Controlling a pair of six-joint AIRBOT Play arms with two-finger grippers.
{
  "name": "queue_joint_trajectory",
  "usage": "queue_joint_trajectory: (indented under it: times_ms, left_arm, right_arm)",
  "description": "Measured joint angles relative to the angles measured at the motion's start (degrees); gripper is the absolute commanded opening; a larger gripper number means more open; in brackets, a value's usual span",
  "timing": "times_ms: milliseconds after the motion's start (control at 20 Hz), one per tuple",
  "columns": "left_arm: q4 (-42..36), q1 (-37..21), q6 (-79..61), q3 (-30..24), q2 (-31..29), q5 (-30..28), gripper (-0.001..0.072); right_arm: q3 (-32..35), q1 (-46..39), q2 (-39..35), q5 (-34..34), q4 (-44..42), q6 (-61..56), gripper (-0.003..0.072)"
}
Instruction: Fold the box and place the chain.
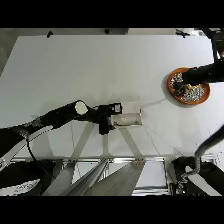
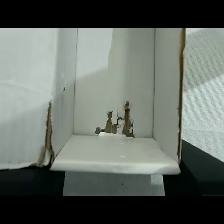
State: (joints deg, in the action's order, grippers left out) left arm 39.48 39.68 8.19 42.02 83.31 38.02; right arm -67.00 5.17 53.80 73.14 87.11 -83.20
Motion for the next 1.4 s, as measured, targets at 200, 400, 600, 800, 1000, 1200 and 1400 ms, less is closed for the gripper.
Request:
queue_joint_trajectory:
  times_ms: [200,400,600,800,1000,1200,1400]
  left_arm:
    - [0.00,0.00,0.00,0.00,0.00,0.00,0.0135]
    - [0.00,0.00,-0.02,0.00,0.00,0.00,0.0135]
    - [0.00,0.00,-0.02,0.00,0.00,-0.02,0.0135]
    - [0.00,0.00,-0.02,0.00,0.00,0.00,0.0135]
    - [0.00,0.00,-0.02,0.00,0.00,0.00,0.0135]
    - [0.00,0.00,-0.02,0.00,0.00,0.00,0.0135]
    - [0.00,0.00,-0.02,0.00,0.00,0.00,0.0135]
  right_arm:
    - [3.74,3.67,-6.78,2.75,-0.13,-2.69,0.0005]
    - [9.14,7.04,-11.91,4.48,-0.42,-5.62,0.0005]
    - [14.14,11.21,-15.10,4.94,-1.05,-8.74,0.0005]
    - [19.12,16.55,-16.22,2.49,-1.62,-12.33,0.0005]
    - [22.80,19.67,-16.50,0.13,-1.73,-14.75,0.0005]
    - [24.04,20.59,-16.59,-0.79,-1.68,-15.65,0.0005]
    - [24.85,20.83,-16.59,-1.22,-1.66,-15.87,0.0005]
